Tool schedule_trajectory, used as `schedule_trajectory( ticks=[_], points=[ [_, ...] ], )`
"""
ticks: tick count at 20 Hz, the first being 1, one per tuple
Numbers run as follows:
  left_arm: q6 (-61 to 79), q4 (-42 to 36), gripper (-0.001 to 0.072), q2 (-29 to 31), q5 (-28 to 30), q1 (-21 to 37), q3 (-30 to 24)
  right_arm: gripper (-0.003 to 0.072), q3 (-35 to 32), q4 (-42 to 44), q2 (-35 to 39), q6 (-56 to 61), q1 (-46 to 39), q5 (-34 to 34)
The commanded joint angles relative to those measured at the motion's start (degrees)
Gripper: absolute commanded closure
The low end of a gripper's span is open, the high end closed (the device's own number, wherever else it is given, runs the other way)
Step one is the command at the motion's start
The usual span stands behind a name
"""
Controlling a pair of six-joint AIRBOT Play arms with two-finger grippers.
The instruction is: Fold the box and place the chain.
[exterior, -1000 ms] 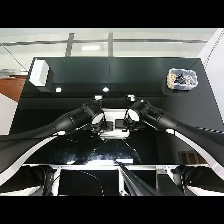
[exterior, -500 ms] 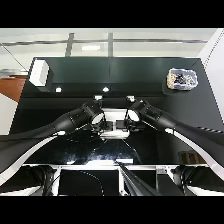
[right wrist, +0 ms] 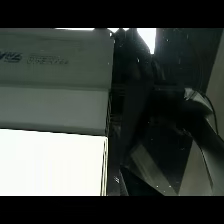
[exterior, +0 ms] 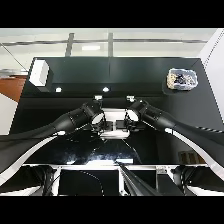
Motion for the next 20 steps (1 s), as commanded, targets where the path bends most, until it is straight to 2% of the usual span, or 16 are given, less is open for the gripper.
schedule_trajectory(
  ticks=[1,11,12,13,20],
  points=[
    [0.0,0.0,0.0681,0.0,0.0,0.0,0.0,0.0449,0.6,0.0,0.0,-0.3,0.0,1.0],
    [0.0,0.0,0.0681,0.0,0.1,0.0,0.0,0.0451,1.1,0.0,0.1,-1.0,0.0,1.4],
    [0.0,0.0,0.0680,0.0,0.1,0.0,0.0,0.0607,1.1,0.0,0.1,-1.1,0.0,1.4],
    [0.0,0.0,0.0680,0.0,0.1,0.0,0.0,0.0651,1.1,0.0,0.1,-1.2,0.0,1.3],
    [0.0,0.0,0.0681,0.0,0.1,0.0,0.0,0.0649,1.1,0.2,0.1,-1.1,0.0,1.0]
  ],
)
